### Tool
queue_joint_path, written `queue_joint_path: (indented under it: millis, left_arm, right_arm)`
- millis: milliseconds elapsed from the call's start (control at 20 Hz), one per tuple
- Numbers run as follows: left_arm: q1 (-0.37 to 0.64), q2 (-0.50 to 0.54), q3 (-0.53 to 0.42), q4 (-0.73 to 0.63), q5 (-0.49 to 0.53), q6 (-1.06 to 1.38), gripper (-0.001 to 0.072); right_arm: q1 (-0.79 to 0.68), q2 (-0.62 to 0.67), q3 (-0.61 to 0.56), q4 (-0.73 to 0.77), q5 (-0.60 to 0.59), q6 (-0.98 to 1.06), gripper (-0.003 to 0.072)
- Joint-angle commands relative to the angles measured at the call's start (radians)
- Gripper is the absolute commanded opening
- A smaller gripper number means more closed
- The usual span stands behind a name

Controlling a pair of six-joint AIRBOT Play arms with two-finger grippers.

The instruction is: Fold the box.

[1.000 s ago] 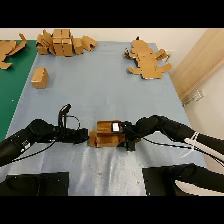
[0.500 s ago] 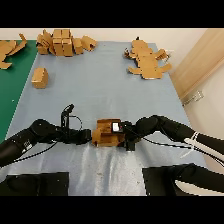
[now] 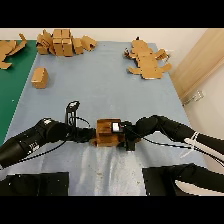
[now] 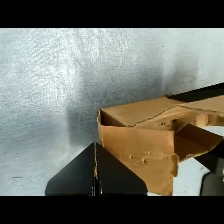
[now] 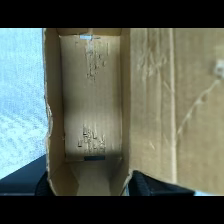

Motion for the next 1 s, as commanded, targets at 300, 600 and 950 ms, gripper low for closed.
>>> queue_joint_path:
  millis: [300,600,950]
  left_arm:
    - [-0.091,-0.046,0.1,0.153,-0.09,-0.19,0.0003]
    - [-0.09,-0.047,0.112,0.146,-0.117,-0.195,0.0013]
    - [-0.09,-0.047,0.113,0.147,-0.142,-0.196,0.0425]
  right_arm:
    - [0.0,0.0,0.0,0.0,0.0,0.0,0.0518]
    - [0.0,0.0,0.0,0.0,-0.005,0.0,0.0518]
    - [0.0,0.0,0.0,0.0,-0.007,0.0,0.0518]
